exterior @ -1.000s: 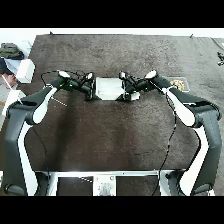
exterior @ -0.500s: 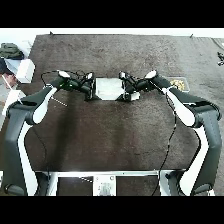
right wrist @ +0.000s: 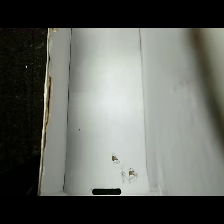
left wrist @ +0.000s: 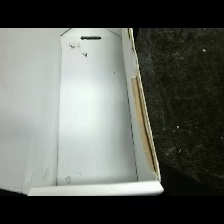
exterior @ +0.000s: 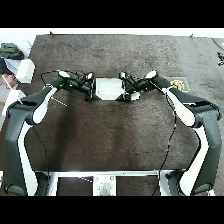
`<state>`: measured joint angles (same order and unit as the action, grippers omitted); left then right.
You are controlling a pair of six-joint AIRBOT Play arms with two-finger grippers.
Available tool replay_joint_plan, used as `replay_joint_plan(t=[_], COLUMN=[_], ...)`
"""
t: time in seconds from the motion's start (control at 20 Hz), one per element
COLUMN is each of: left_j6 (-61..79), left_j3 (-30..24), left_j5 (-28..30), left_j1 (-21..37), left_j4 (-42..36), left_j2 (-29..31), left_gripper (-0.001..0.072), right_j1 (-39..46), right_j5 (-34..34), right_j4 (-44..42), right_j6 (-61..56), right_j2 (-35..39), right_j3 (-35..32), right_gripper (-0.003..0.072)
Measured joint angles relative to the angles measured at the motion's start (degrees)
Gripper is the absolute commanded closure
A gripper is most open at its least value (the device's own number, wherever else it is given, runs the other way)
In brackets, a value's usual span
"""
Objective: Fold the box and place the chain.
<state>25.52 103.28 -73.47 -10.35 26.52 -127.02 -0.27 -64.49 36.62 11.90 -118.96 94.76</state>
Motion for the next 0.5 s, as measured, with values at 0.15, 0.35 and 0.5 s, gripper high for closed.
replay_joint_plan(t=[0.15,0.35,0.5], left_j6=[0.0,0.0,0.1], left_j3=[0.0,0.0,0.0], left_j5=[0.0,0.0,-0.2], left_j1=[0.0,0.0,0.0], left_j4=[0.0,0.0,0.0], left_j2=[0.0,0.0,0.0], left_gripper=[0.0437,0.0437,0.0437], right_j1=[0.0,0.0,0.1], right_j5=[0.0,0.0,-0.6], right_j4=[0.0,0.0,0.5], right_j6=[0.0,0.0,0.3], right_j2=[0.0,0.0,0.5], right_j3=[0.0,0.0,0.0], right_gripper=[0.0477,0.0424,0.0092])
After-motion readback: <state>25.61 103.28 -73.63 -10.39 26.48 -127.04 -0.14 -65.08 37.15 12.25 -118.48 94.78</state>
